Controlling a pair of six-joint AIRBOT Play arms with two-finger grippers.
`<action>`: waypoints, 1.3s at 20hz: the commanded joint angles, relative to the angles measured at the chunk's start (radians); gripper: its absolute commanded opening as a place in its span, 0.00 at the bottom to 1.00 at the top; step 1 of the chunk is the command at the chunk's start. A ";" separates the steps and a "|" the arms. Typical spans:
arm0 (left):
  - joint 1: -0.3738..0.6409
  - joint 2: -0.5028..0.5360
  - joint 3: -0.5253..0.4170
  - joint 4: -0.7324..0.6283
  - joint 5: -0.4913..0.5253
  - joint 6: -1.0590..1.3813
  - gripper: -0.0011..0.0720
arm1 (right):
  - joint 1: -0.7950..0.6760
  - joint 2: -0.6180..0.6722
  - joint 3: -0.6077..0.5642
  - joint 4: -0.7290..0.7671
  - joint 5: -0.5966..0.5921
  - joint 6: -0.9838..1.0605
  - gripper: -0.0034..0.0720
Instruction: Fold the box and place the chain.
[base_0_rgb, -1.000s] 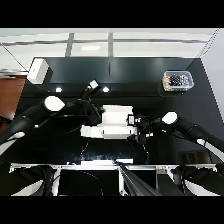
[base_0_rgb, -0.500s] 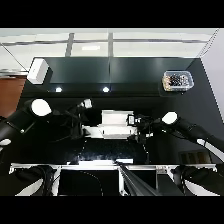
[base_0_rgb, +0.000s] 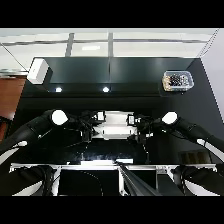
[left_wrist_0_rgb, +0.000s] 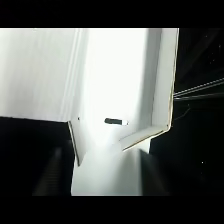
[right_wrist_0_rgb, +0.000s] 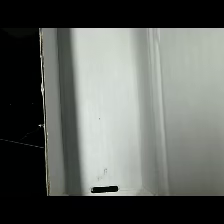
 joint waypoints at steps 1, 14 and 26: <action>-0.010 -0.013 0.004 -0.052 -0.029 0.004 0.31 | 0.000 0.000 0.000 0.000 0.000 0.000 0.69; -0.063 -0.087 0.005 -0.204 0.064 0.012 0.24 | 0.000 0.000 0.000 0.000 -0.003 0.000 0.69; -0.076 -0.090 0.016 -0.209 0.070 0.006 0.27 | 0.000 0.000 0.000 0.000 -0.003 0.000 0.69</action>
